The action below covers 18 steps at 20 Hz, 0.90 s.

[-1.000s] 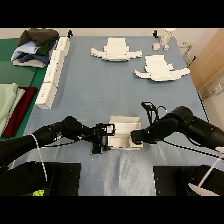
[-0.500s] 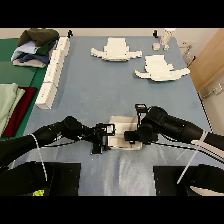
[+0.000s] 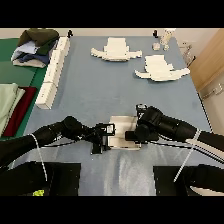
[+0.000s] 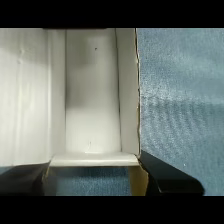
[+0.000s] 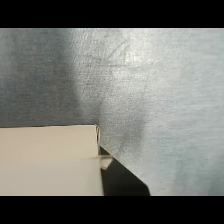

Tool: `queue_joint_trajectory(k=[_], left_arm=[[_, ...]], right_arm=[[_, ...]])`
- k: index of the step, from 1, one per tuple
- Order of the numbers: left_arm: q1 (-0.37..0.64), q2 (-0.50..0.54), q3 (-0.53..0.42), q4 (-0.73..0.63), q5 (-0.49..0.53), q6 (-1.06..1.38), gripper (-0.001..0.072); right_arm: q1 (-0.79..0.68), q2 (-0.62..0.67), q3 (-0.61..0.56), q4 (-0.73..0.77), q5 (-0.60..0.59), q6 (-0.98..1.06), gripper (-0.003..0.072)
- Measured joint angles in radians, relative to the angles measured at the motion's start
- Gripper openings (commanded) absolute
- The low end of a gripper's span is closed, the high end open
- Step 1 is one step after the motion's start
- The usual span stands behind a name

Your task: Fold the box.

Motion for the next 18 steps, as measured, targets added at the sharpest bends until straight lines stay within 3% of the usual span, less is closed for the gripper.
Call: queue_joint_trajectory(k=[1,5,6,8,9,10,11,12,13,18], left_arm=[[0.000,0.000,0.000,0.000,0.000,-0.001,0.0440],[0.000,0.000,0.000,0.000,0.000,0.000,0.0440],[0.000,0.000,0.000,0.000,0.000,0.000,0.0440],[0.000,0.000,0.000,0.000,0.000,0.000,0.0441],[0.000,0.000,0.000,0.000,0.000,0.000,0.0440],[0.000,0.000,0.000,0.000,0.000,0.001,0.0440],[0.000,0.000,0.000,0.001,0.000,0.001,0.0440],[0.000,0.000,0.000,0.000,0.000,0.001,0.0440],[0.000,0.000,0.000,0.000,0.000,0.000,0.0440],[0.000,0.000,0.000,0.000,0.000,0.000,0.0440]], right_arm=[[0.000,-0.003,0.000,0.000,0.005,0.000,0.0417],[0.001,-0.001,0.008,-0.003,-0.024,0.000,0.0416],[0.001,-0.001,0.009,-0.004,-0.032,0.000,0.0382],[0.001,-0.001,0.011,-0.004,-0.042,0.000,0.0081],[0.001,-0.001,0.011,-0.004,-0.048,0.000,0.0002],[0.001,0.000,0.012,-0.001,-0.047,0.000,0.0001],[0.001,0.000,0.012,-0.001,-0.050,0.000,0.0041],[0.001,0.000,0.012,-0.001,-0.053,0.000,0.0325],[0.001,-0.001,0.011,-0.005,-0.066,0.000,0.0530],[0.001,0.000,0.017,0.004,-0.068,0.000,0.0538]])
